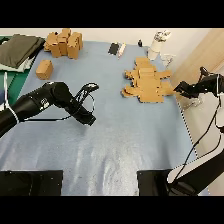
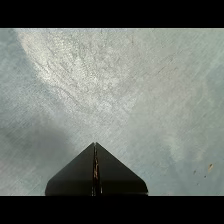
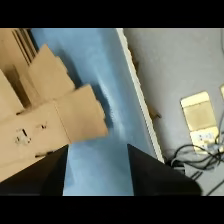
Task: Fold the box.
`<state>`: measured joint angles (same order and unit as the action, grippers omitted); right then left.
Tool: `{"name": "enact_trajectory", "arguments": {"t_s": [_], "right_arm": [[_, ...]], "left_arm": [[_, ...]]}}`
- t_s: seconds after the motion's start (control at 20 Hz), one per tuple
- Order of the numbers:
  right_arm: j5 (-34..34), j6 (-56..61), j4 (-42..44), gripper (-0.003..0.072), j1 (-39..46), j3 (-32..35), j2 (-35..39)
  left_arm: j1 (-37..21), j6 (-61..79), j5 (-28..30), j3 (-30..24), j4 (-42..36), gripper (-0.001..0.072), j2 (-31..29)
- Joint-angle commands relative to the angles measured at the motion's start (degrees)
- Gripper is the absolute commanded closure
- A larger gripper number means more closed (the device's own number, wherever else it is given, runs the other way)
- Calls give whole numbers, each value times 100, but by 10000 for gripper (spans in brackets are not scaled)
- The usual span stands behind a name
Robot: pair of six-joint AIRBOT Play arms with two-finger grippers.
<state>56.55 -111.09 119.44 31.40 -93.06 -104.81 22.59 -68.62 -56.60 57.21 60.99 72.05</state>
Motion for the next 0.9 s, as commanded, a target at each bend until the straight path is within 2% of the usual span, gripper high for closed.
{"name": "enact_trajectory", "arguments": {"t_s": [0.0,0.25,0.3,0.35,0.5,0.6,0.65,0.7,0.75,0.85], "right_arm": [[-55,-560,404,183,-63,-533,-538],[219,-605,404,186,-116,-962,-872],[337,-629,411,239,-116,-962,-852],[535,-739,435,329,-116,-962,-822],[1123,-1027,444,356,-116,-962,-699],[1355,-1117,442,504,-116,-960,-588],[1460,-1158,448,540,-116,-960,-531],[1565,-1172,452,630,-116,-960,-459],[1692,-1248,483,682,-116,-960,-367],[1932,-1261,568,683,-116,-960,-164]], "left_arm": [[-4,0,68,-2,-105,698,-2],[-4,-2,61,-2,-146,698,-2],[-7,0,66,-2,-195,698,-2],[-7,0,68,-2,-229,698,-2],[-7,0,68,-2,-232,698,-2],[-7,0,68,-2,-232,698,-2],[-7,0,68,-2,-232,698,-2],[-7,0,66,-2,-232,698,-2],[-7,0,68,-2,-232,698,-2],[-7,0,63,-2,-282,699,-2]]}}
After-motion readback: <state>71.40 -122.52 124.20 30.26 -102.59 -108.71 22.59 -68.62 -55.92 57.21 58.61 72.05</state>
